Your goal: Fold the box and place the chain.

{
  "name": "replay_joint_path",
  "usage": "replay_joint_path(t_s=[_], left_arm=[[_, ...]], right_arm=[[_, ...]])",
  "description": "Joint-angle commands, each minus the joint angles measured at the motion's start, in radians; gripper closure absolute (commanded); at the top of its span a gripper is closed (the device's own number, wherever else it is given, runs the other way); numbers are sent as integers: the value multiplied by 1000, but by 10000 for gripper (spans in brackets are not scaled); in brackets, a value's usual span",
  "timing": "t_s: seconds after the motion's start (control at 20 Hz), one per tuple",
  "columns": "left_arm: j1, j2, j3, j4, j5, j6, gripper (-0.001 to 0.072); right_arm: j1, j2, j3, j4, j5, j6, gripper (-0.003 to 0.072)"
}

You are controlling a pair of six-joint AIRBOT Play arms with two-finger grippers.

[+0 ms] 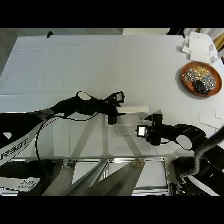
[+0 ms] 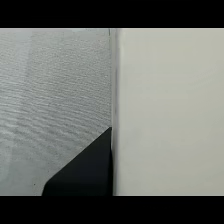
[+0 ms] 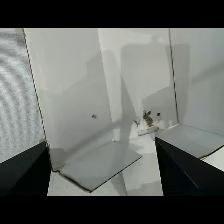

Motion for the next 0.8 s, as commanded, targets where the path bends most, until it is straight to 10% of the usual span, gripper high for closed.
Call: replay_joint_path(t_s=[0.0,0.75], left_arm=[[0,0,0,0,0,0,699],[0,0,0,0,0,0,699]], right_arm=[[3,2,14,-4,-16,-1,-13],[-235,-1,85,290,132,-302,-12]])
